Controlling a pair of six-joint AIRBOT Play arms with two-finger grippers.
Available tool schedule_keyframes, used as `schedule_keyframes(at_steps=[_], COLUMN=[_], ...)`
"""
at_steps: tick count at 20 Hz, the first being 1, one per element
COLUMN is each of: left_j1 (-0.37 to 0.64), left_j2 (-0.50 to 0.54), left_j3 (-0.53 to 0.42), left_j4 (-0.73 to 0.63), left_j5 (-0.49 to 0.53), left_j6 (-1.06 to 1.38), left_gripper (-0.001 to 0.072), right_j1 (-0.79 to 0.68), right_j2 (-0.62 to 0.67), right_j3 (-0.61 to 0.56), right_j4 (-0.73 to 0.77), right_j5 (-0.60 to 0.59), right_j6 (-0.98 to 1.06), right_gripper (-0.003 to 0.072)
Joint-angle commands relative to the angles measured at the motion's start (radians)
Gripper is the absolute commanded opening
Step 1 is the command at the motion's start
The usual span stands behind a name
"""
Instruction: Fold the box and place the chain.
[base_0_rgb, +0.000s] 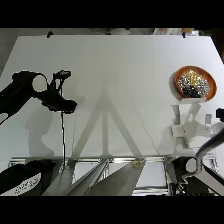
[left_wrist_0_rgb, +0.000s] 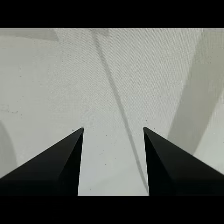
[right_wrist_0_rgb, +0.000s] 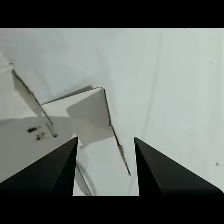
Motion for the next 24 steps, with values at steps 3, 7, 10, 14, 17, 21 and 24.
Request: schedule_keyframes(at_steps=[3, 7, 10, 14, 17, 21, 24], left_j1=[0.001, 0.001, 0.001, 0.001, 0.001, 0.001, 0.001], left_j2=[0.001, 0.001, 0.001, 0.001, 0.001, 0.001, 0.001], left_j3=[0.000, 0.000, 0.000, 0.000, 0.000, 0.000, 0.000], left_j4=[0.000, 0.000, 0.000, -0.002, -0.002, -0.002, -0.002], left_j5=[0.000, 0.000, 0.000, 0.000, 0.000, 0.000, 0.000], left_j6=[0.000, 0.000, 0.000, 0.000, 0.000, 0.000, 0.000], left_gripper=[0.0416, 0.0416, 0.0416, 0.0416, 0.0416, 0.0416, 0.0416], right_j1=[-0.057, -0.060, -0.041, 0.074, 0.171, 0.289, 0.399], right_j2=[-0.096, -0.181, -0.159, -0.041, 0.088, 0.307, 0.431], right_j3=[0.000, 0.000, 0.000, -0.001, -0.026, -0.187, -0.311], right_j4=[-0.029, -0.013, 0.075, 0.162, 0.344, 0.594, 0.753], right_j5=[-0.029, -0.002, 0.031, 0.113, 0.155, 0.080, 0.031], right_j6=[-0.031, -0.030, -0.032, -0.032, -0.062, -0.113, -0.148], right_gripper=[0.0399, 0.0097, 0.0010, 0.0009, 0.0009, 0.0009, 0.0009])
